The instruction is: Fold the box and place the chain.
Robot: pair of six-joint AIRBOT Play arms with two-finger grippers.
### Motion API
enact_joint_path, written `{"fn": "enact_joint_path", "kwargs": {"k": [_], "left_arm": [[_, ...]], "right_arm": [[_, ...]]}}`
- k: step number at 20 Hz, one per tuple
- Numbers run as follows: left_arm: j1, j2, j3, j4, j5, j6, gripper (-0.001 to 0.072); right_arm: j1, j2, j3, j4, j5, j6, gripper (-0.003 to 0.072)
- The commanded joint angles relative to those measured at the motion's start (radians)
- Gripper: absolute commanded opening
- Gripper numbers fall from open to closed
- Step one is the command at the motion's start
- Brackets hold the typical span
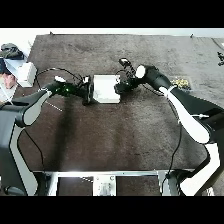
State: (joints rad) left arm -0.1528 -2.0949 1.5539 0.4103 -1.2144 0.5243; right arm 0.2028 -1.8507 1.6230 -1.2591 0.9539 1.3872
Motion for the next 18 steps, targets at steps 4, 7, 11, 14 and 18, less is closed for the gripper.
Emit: {"fn": "enact_joint_path", "kwargs": {"k": [4,7,11,14,18], "left_arm": [[0.000,-0.001,0.000,0.000,0.000,0.000,0.0277],[0.000,-0.001,0.000,0.000,0.000,0.000,0.0277],[0.000,-0.001,0.000,0.000,0.000,0.000,0.0277],[0.000,-0.001,0.000,0.000,0.001,0.000,0.0277],[0.000,-0.001,0.000,0.000,0.000,0.000,0.0277]], "right_arm": [[0.074,-0.143,0.259,-0.219,0.288,0.185,0.0495],[0.092,-0.156,0.275,-0.282,0.300,0.269,0.0495],[0.094,-0.156,0.275,-0.290,0.278,0.346,0.0494],[0.095,-0.158,0.273,-0.306,0.274,0.395,0.0494],[0.113,-0.175,0.273,-0.306,0.278,0.433,0.0493]]}}
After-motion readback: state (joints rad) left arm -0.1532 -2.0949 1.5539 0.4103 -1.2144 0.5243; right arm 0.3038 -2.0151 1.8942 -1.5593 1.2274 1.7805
